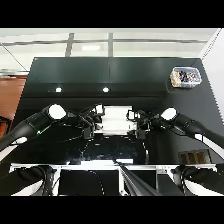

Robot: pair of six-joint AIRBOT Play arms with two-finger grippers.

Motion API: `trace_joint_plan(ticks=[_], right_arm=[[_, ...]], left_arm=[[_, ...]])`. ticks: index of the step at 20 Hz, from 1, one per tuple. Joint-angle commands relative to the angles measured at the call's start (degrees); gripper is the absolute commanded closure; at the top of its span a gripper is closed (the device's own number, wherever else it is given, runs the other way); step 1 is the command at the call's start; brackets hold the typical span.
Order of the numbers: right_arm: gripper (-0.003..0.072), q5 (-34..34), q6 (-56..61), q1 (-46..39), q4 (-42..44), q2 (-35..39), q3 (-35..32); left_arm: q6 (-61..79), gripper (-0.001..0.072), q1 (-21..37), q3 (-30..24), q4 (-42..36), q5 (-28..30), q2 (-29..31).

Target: Fold the box and place the chain.

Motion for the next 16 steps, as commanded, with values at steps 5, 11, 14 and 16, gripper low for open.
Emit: trace_joint_plan(ticks=[5, 11, 14, 16], right_arm=[[0.052, 0.0, 0.0, 0.0, 0.0, 0.0, 0.0], [0.052, 0.0, 0.0, 0.0, 0.0, 0.0, 0.0], [0.052, 0.0, 0.0, 0.0, 0.0, 0.0, 0.0], [0.052, 0.0, 0.0, 0.0, 0.0, 0.0, 0.0]], left_arm=[[0.4, 0.0433, -0.1, 0.0, -9.8, 2.2, -5.0], [2.7, 0.0447, -0.1, 0.0, -12.5, 1.9, -7.1], [5.4, 0.0441, -0.3, 0.0, -12.5, 1.9, -7.1], [9.7, 0.0261, -0.9, 0.0, -12.5, 1.9, -7.1]])
